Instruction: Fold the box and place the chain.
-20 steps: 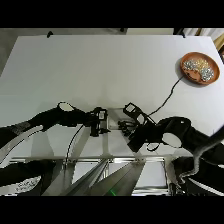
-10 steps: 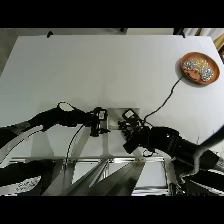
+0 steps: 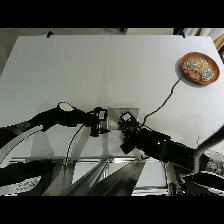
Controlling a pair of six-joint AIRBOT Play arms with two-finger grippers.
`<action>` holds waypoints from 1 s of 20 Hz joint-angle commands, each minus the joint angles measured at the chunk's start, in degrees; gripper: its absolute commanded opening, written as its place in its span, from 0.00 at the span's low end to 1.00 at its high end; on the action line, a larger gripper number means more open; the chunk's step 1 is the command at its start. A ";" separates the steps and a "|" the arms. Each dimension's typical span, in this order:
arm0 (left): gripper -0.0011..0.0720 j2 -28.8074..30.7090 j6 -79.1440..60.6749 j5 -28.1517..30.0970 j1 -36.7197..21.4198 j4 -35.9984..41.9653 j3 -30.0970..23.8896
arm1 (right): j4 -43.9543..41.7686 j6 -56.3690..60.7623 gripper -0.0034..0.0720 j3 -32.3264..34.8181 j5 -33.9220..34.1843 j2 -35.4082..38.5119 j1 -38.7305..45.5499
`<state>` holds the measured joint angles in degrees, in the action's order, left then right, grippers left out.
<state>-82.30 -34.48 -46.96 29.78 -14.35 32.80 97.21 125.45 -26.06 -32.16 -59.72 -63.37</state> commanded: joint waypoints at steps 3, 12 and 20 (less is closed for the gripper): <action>0.30 0.04 -0.02 0.00 -0.04 0.00 -0.02 | 3.52 2.95 0.37 0.15 0.59 1.49 -0.20; 0.30 0.02 -0.02 0.02 -0.04 0.00 -0.02 | 4.96 8.68 0.33 2.99 6.08 0.87 -0.20; 0.30 0.02 -0.02 0.02 -0.04 0.00 -0.02 | 4.76 9.07 0.07 2.99 5.51 1.03 -0.94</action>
